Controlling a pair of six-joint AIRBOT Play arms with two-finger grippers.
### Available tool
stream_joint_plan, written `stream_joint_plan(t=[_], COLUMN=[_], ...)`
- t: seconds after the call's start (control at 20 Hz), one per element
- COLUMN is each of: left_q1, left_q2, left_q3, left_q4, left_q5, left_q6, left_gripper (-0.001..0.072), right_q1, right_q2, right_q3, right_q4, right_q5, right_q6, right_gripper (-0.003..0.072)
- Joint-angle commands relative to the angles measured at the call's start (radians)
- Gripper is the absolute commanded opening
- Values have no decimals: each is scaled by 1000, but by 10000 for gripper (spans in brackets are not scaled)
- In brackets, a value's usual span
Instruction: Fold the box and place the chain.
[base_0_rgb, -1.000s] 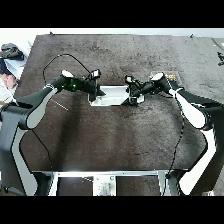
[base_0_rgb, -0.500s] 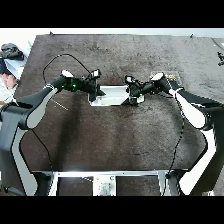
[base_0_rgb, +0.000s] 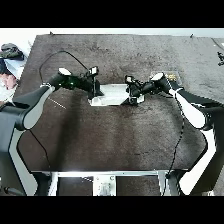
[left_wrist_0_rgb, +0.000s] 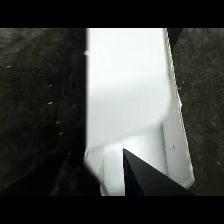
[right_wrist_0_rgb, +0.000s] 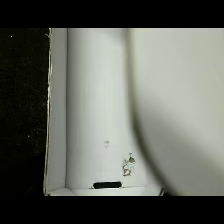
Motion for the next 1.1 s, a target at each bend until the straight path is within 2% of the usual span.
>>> stream_joint_plan(t=[0.0,0.2,0.25,0.3,0.6,0.7,0.85,1.05], left_q1=[54,107,107,106,104,97,43,-61], left_q2=[51,127,140,151,210,268,351,349], left_q3=[21,29,29,29,18,-50,-206,-331], left_q4=[-1,-9,-6,-6,-50,-46,-46,-45], left_q5=[-143,-267,-283,-309,-280,-218,-82,36], left_q6=[-74,-163,-188,-185,-240,-238,-237,-238], left_gripper=[350,342,73,9,4,4,4,6], right_q1=[1,1,1,1,1,1,1,1], right_q2=[-1,-1,-1,-1,-1,-1,-1,-1], right_q3=[1,1,1,1,1,1,1,1], right_q4=[0,0,0,0,0,0,0,0], right_q5=[1,1,1,1,0,1,1,0], right_q6=[0,0,0,0,0,0,0,1], right_gripper=[524,523,523,523,523,523,523,523])
